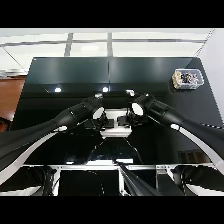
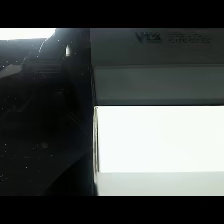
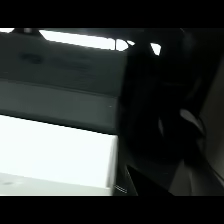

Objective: Fold the box and place the chain.

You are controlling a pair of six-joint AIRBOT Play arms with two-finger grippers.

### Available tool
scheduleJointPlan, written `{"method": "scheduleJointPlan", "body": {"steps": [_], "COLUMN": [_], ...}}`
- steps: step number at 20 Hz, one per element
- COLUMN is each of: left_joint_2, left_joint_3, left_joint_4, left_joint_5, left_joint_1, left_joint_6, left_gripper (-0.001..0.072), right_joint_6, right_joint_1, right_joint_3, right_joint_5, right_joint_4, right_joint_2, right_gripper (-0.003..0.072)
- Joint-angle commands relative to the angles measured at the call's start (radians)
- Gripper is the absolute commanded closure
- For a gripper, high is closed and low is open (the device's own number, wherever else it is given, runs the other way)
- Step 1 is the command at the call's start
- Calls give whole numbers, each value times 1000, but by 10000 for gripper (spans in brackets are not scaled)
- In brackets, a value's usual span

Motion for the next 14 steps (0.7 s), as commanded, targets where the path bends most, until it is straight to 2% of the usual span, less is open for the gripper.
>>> {"method": "scheduleJointPlan", "body": {"steps": [1,14], "left_joint_2": [0,0], "left_joint_3": [0,0], "left_joint_4": [0,0], "left_joint_5": [-6,-5], "left_joint_1": [0,0], "left_joint_6": [2,2], "left_gripper": [681,681], "right_joint_6": [37,77], "right_joint_1": [6,5], "right_joint_3": [6,17], "right_joint_5": [54,56], "right_joint_4": [-29,6], "right_joint_2": [-21,-53], "right_gripper": [383,384]}}
